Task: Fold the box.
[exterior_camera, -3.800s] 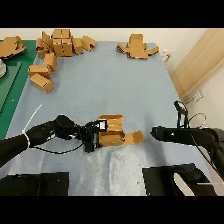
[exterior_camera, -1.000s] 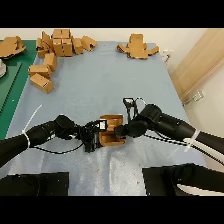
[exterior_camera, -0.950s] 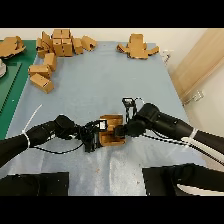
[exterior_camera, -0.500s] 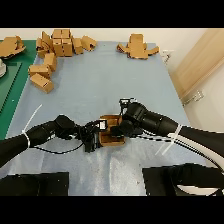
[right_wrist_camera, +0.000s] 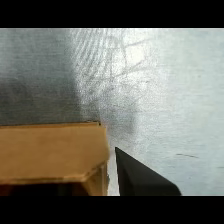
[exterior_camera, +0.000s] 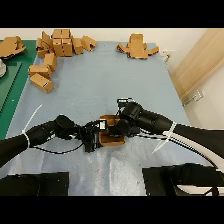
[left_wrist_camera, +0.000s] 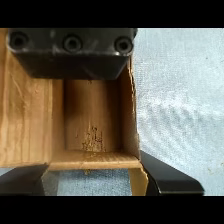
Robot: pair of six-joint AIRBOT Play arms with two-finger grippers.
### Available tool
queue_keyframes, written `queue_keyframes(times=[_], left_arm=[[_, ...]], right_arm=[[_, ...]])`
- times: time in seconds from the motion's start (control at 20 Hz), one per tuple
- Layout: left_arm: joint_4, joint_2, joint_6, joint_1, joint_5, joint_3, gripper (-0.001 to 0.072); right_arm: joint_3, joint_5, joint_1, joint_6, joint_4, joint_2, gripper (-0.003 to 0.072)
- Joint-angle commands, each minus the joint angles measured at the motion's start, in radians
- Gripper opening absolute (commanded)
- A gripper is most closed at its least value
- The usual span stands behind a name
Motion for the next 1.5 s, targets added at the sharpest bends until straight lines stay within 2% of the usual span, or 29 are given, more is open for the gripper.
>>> queue_keyframes(times=[0.0, 0.2, 0.25, 0.3, 0.5, 0.55, 0.65, 0.85, 0.9, 1.0, 1.05, 1.25, 1.45], left_arm=[[0.0, 0.0, 0.0, 0.0, 0.0, 0.001, 0.0424], [0.001, 0.0, 0.0, 0.0, 0.0, 0.001, 0.0424], [0.0, 0.0, 0.0, 0.0, 0.0, 0.001, 0.0424], [0.0, 0.0, 0.0, 0.0, 0.0, 0.001, 0.0424], [0.0, 0.0, 0.0, 0.0, 0.0, 0.001, 0.0424], [0.0, 0.0, 0.0, 0.0, 0.0, 0.001, 0.0424], [0.0, 0.0, 0.0, 0.0, 0.0, 0.001, 0.0424], [0.0, 0.0, 0.0, 0.0, 0.0, 0.001, 0.0424], [0.0, 0.0, 0.0, 0.0, 0.0, 0.001, 0.0424], [0.0, 0.0, 0.0, 0.0, 0.0, 0.001, 0.0424], [0.0, 0.0, 0.0, 0.0, 0.0, 0.001, 0.0424], [0.0, 0.0, 0.0, 0.0, 0.0, 0.001, 0.0424], [0.0, 0.0, 0.0, 0.0, 0.0, 0.001, 0.0424]], right_arm=[[0.001, 0.032, 0.0, -0.004, 0.008, -0.016, 0.0376], [0.001, 0.032, 0.0, -0.012, 0.029, -0.074, 0.0375], [0.001, 0.032, 0.0, -0.016, 0.029, -0.081, 0.0324], [0.001, 0.031, -0.001, -0.026, 0.027, -0.082, 0.0233], [0.001, 0.022, -0.001, -0.03, 0.019, -0.08, 0.0144], [0.001, 0.018, -0.001, -0.032, 0.019, -0.08, 0.0071], [0.001, 0.009, -0.001, -0.048, 0.019, -0.08, 0.0], [0.001, 0.01, 0.0, -0.072, 0.019, -0.08, 0.0], [0.001, 0.01, 0.0, -0.072, 0.019, -0.08, 0.0045], [0.001, 0.01, 0.0, -0.072, 0.019, -0.08, 0.0328], [0.001, 0.01, 0.0, -0.072, 0.02, -0.079, 0.0398], [0.002, 0.007, 0.0, -0.088, 0.053, -0.031, 0.0399], [0.002, -0.01, -0.001, -0.081, 0.031, 0.109, 0.0399]])
